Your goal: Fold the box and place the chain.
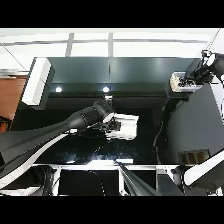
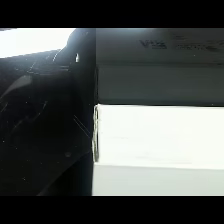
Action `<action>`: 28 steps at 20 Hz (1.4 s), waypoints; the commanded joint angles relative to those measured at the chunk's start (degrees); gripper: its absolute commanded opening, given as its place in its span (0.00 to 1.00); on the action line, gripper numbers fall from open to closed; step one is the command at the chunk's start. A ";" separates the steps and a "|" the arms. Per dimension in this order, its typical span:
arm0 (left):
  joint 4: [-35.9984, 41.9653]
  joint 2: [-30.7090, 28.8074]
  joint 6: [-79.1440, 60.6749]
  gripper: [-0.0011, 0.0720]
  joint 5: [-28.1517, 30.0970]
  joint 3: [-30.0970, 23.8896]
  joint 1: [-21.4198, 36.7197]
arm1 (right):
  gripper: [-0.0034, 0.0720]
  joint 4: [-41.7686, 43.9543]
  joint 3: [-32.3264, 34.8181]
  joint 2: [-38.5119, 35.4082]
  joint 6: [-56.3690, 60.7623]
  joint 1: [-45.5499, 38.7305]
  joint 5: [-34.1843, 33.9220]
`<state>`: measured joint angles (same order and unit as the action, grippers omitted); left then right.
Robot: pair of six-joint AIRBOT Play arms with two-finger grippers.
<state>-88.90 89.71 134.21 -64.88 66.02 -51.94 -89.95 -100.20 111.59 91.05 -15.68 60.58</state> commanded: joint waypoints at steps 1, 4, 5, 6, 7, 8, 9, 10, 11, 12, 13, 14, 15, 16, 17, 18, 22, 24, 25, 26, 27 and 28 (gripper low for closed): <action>0.02 0.00 0.00 0.05 0.09 0.00 0.04 | 0.11 -0.63 -0.76 0.39 0.00 -0.04 1.70; 0.02 0.00 0.00 0.05 0.11 0.00 0.04 | 0.06 -1.92 -2.05 -1.86 -0.07 -0.04 3.63; 0.02 0.00 0.00 0.05 0.13 0.00 0.04 | 0.06 -2.38 -2.05 -3.54 -0.59 -0.04 3.72; 0.00 0.00 0.00 0.05 0.13 0.00 0.04 | 0.06 -2.49 -2.05 -5.31 -1.29 -0.15 3.65; 0.02 0.00 0.00 0.05 0.13 0.00 0.04 | 0.06 -2.14 -2.05 -7.30 -1.33 -0.35 3.52; 0.02 0.00 0.00 0.05 0.11 0.00 0.04 | 0.06 -1.14 -2.03 -9.20 -1.33 -0.68 3.50; 0.02 0.00 0.00 0.05 0.11 0.00 0.04 | 0.06 0.76 -2.03 -11.32 -1.36 -1.05 3.67; 0.02 0.00 0.00 0.05 0.11 0.00 0.04 | 0.06 2.78 -2.03 -13.40 -1.84 -1.33 3.76; 0.02 0.00 0.00 0.05 0.11 0.00 0.04 | 0.06 4.44 -2.03 -15.34 -2.89 -1.40 3.80; 0.02 0.00 0.00 0.05 0.11 0.00 0.04 | 0.06 5.66 -2.03 -17.55 -3.85 -1.44 3.80; 0.00 0.00 0.00 0.05 0.13 0.00 0.04 | 0.05 7.13 -2.03 -19.63 -4.44 -1.44 3.80; 0.00 0.00 0.00 0.05 0.13 0.00 0.04 | 0.06 8.96 -2.03 -21.90 -4.79 -1.44 4.20; 0.00 0.00 0.00 0.05 0.11 0.00 0.04 | 0.06 11.32 -2.01 -24.06 -5.44 -1.44 5.33; 0.00 0.00 0.00 0.05 0.11 0.00 0.04 | 0.05 14.34 -1.86 -26.29 -7.41 -1.42 6.45; 0.00 0.00 0.00 0.05 0.13 0.00 0.04 | 0.05 17.18 -1.11 -29.00 -8.87 -1.42 6.47; 0.02 0.00 0.00 0.05 0.11 0.00 0.04 | 0.05 19.56 -0.28 -31.69 -9.94 -1.44 6.25; 0.02 0.00 0.00 0.05 0.11 0.00 0.04 | 0.05 27.41 0.24 -40.50 -12.61 -1.27 7.43; 0.00 0.00 0.00 0.05 0.13 0.00 0.04 | 0.05 29.81 0.31 -44.17 -13.11 -0.55 8.55; 0.00 0.00 0.00 0.05 0.13 0.00 0.04 | 0.05 29.75 0.35 -45.79 -13.31 0.26 9.84; 0.02 0.00 0.00 0.05 0.11 0.00 0.04 | 0.05 29.73 0.39 -47.39 -13.35 1.42 11.52; 0.02 0.00 0.00 0.05 0.11 0.00 0.04 | 0.05 29.75 1.05 -49.09 -13.62 2.91 12.39; 0.02 0.00 0.00 0.05 0.13 0.00 0.04 | 0.05 29.75 2.78 -51.28 -14.03 4.79 13.20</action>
<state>-88.88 89.71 134.23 -64.77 66.02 -51.94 -62.24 -99.18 65.56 78.28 -14.00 70.70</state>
